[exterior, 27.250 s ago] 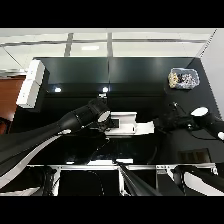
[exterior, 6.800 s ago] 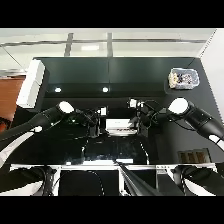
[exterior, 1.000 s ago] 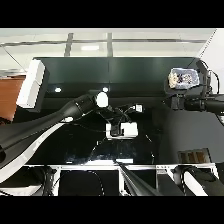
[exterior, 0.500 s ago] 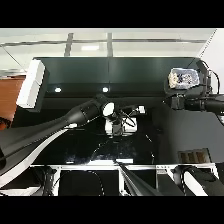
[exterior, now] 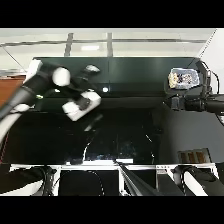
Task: Fold the box and place the chain.
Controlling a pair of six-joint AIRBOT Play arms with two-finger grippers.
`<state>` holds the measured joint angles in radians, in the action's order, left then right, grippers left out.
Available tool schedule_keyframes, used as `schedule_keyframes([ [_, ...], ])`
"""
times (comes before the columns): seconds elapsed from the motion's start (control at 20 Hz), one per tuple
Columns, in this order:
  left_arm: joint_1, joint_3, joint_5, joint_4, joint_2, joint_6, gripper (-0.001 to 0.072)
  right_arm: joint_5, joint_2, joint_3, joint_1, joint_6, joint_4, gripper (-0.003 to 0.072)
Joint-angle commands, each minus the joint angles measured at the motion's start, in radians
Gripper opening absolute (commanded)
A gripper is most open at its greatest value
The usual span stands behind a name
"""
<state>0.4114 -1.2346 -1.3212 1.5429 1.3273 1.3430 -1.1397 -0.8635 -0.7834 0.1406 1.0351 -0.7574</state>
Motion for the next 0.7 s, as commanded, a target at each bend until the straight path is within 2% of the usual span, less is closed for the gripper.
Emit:
schedule_keyframes([
  [0.0, -0.287, 0.066, -0.160, 0.099, -0.106, 0.132, 0.0335, -0.013, 0.000, 0.000, 0.000, 0.000, -0.010, 0.0018],
  [0.15, -0.594, 0.141, -0.155, 0.114, -0.134, 0.167, 0.0335, -0.015, 0.000, 0.000, 0.000, 0.000, -0.010, 0.0018],
  [0.25, -0.760, 0.148, -0.186, 0.113, -0.123, 0.167, 0.0336, -0.015, 0.000, 0.000, 0.000, 0.000, -0.010, 0.0018],
  [0.35, -0.874, 0.146, -0.185, 0.109, -0.126, 0.099, 0.0336, -0.015, 0.000, 0.000, 0.000, 0.001, -0.010, 0.0018],
  [0.55, -1.024, 0.148, -0.167, 0.090, -0.118, -0.109, 0.0336, -0.006, 0.000, 0.000, 0.000, 0.002, -0.005, 0.0018],
  [0.65, -1.078, 0.151, -0.094, 0.077, -0.118, -0.167, 0.0335, -0.005, 0.000, 0.000, 0.000, 0.013, -0.002, 0.0018],
])
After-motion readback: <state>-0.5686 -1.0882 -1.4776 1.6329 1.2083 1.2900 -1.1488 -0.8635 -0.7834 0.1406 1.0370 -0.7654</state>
